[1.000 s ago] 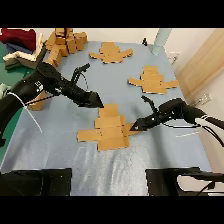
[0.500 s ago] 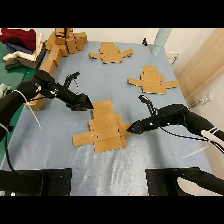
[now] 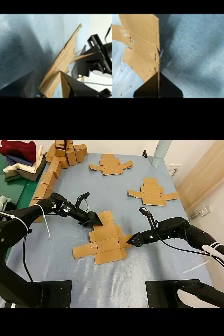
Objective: Fold the box.
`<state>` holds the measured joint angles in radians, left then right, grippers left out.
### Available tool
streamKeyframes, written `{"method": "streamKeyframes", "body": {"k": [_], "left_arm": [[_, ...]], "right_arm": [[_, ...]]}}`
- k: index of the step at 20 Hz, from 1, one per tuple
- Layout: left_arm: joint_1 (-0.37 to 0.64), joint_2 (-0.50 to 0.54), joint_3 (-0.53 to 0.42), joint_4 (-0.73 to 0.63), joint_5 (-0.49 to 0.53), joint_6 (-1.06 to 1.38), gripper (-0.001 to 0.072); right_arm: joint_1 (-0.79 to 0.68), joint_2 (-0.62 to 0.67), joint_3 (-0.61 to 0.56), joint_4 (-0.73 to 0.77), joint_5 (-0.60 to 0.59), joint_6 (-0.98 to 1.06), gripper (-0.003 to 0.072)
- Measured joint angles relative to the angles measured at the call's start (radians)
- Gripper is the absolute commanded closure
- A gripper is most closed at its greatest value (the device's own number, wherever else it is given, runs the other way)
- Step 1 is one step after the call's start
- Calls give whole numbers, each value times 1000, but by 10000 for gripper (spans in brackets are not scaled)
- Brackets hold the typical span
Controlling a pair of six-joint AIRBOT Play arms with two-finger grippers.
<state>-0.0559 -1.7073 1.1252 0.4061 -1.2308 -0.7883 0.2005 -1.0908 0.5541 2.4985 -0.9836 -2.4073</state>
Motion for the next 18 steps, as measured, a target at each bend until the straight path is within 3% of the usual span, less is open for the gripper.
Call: {"method": "streamKeyframes", "body": {"k": [1,3,4,5,8,9,11,12,18], "left_arm": [[-2,-7,3,-12,-22,21,343],[-3,-15,5,-26,-71,60,377],[-4,-18,6,-29,-94,78,642],[-4,-19,7,-36,-114,95,695],[-5,-24,8,-43,-146,146,695],[-5,-24,9,-43,-150,162,695],[-6,-24,9,-42,-164,190,695],[-8,-24,9,-43,-164,205,696],[-27,14,19,-50,-127,320,702]], "right_arm": [[0,0,0,0,0,0,684],[0,0,0,0,2,0,683],[0,0,0,0,3,1,683],[0,0,0,-1,4,2,684],[0,0,0,-2,4,6,682],[0,0,0,-3,4,6,631],[0,0,0,-1,5,8,333],[0,0,0,-2,5,8,299],[-39,0,66,-98,36,169,301]]}}
